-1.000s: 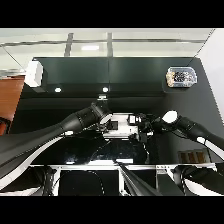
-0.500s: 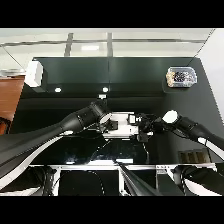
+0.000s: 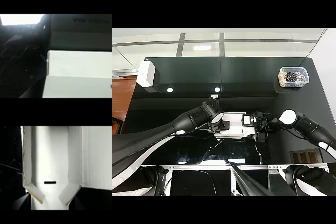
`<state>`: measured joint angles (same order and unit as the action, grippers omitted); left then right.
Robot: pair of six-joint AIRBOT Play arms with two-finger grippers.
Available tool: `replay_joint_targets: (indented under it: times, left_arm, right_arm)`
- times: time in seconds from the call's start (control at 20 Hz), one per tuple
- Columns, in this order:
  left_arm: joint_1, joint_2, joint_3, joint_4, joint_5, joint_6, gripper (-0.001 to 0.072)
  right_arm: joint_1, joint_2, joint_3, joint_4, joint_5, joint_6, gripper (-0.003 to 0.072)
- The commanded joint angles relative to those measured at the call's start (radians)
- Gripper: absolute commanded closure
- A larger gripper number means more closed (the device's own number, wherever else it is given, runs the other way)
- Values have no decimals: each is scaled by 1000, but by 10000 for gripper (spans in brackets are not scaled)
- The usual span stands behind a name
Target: Fold the box and place the chain.
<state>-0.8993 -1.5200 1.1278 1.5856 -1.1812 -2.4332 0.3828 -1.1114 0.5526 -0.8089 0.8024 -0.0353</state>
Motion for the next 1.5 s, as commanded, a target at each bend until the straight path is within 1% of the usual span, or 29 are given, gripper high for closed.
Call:
replay_joint_targets:
  times: [0.0,0.05,0.1,0.15,0.2,0.35,0.45,0.55,0.6,0.75,0.85,0.95,1.0,1.05,1.1,1.15,1.2,1.25,1.3,1.35,1.45]
  left_arm:
    - [1,1,1,-1,3,2,683]
    - [1,1,1,-1,3,2,682]
    - [1,1,1,0,3,2,682]
    - [1,1,1,0,3,2,682]
    - [1,1,1,-1,2,2,682]
    - [0,1,1,-1,2,2,682]
    - [0,1,1,-1,-3,2,682]
    - [0,1,1,-2,-6,2,682]
    - [0,1,1,-2,-5,2,682]
    - [1,1,1,-1,1,2,682]
    - [0,1,1,-2,2,2,682]
    - [0,1,1,-5,2,2,682]
    - [1,1,1,-5,3,2,682]
    - [1,1,1,-5,3,2,681]
    - [1,1,1,-5,3,2,682]
    - [1,1,1,-5,3,2,682]
    - [1,1,1,-5,3,2,682]
    - [1,1,1,-5,2,1,682]
    - [1,1,1,-5,1,1,682]
    - [1,0,1,-4,2,1,681]
    - [1,0,1,-4,3,2,682]
  right_arm:
    - [0,5,1,68,2,-32,228]
    - [0,5,1,93,6,-32,293]
    - [0,5,1,103,11,-31,445]
    - [0,5,1,102,21,-28,488]
    - [0,5,1,102,34,-17,489]
    - [0,-2,0,129,43,26,489]
    - [8,-28,0,246,21,26,488]
    - [31,-77,0,390,-31,26,488]
    - [37,-96,0,424,-43,25,488]
    - [37,-106,0,376,-42,44,490]
    - [37,-106,0,335,-17,56,491]
    - [37,-105,0,280,-18,112,489]
    - [37,-106,0,267,-21,121,457]
    - [37,-106,0,266,-23,122,270]
    - [37,-105,0,266,-19,123,259]
    - [37,-105,0,266,-18,136,447]
    - [37,-105,0,266,-15,149,519]
    - [37,-105,0,266,-2,167,520]
    - [35,-101,1,258,23,221,572]
    - [21,-89,12,219,72,356,675]
    - [-39,-44,53,118,201,648,677]
